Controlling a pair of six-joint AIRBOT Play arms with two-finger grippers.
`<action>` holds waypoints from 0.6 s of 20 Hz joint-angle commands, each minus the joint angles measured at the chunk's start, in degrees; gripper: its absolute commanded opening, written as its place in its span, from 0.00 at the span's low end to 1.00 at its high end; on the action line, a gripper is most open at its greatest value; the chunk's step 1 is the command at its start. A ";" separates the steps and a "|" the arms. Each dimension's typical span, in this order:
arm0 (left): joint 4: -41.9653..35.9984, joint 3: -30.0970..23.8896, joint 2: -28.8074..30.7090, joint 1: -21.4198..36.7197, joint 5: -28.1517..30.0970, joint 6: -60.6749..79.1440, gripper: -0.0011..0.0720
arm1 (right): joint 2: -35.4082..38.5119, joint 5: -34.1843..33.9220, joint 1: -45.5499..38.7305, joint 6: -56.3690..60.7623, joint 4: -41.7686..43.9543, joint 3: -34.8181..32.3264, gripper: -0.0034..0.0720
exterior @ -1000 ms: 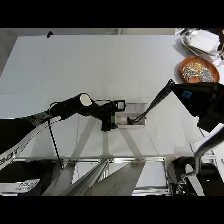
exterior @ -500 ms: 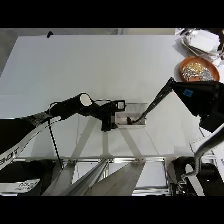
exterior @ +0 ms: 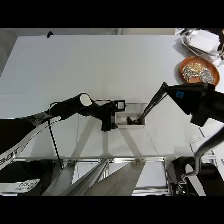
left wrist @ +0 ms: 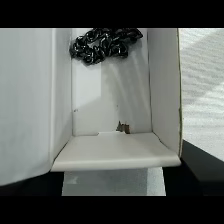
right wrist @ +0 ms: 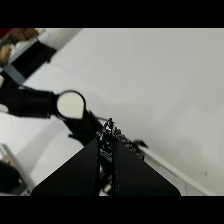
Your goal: Fold the box and place the chain.
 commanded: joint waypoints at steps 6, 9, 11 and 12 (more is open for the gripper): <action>0.00 0.00 0.04 -0.02 0.02 0.00 0.19 | -12.00 -9.46 16.28 1.09 -13.20 -7.39 0.06; 0.00 -0.02 0.04 -0.02 0.02 0.00 0.19 | -17.75 -12.50 21.73 3.96 -17.16 -7.41 0.06; 0.00 0.00 0.04 -0.02 0.02 0.00 0.19 | -21.16 -13.35 23.96 6.82 -20.96 -7.41 0.06; 0.00 0.00 0.04 -0.02 0.02 0.00 0.19 | -22.73 -13.44 24.81 8.11 -22.38 -7.41 0.07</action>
